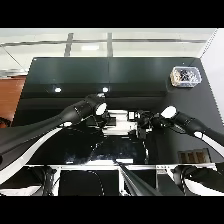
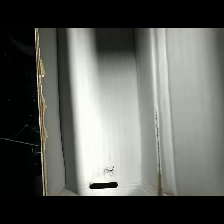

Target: Fold the box and place the chain.

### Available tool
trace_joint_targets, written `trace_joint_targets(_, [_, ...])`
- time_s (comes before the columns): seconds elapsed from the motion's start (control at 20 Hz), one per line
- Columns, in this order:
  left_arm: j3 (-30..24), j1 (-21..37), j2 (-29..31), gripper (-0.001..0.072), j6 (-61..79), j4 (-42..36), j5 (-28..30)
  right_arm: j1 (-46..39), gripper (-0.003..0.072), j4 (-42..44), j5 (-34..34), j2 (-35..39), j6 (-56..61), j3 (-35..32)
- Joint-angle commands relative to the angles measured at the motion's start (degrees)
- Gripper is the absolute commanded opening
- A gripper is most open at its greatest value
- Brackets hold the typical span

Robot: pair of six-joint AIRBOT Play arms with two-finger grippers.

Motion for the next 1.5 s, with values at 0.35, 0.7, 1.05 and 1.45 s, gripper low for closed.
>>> trace_joint_targets(0.35, [1.9,-0.3,-0.1,0.0414,-0.4,0.7,-0.9,0.0,0.0057,0.0,0.0,0.0,0.0,0.0])
trace_joint_targets(0.7, [1.9,-0.2,-0.3,0.0026,-0.5,0.9,-1.1,0.0,0.007,0.0,0.0,0.0,0.0,0.0])
trace_joint_targets(1.05, [1.9,-0.2,-0.3,0.0026,0.0,0.9,-1.6,-1.4,0.0685,-13.2,2.4,6.1,12.1,0.0])
trace_joint_targets(1.45, [1.9,-0.2,-0.3,0.0027,0.1,0.5,-1.4,-1.1,0.0165,-9.8,4.1,8.9,8.7,0.0])
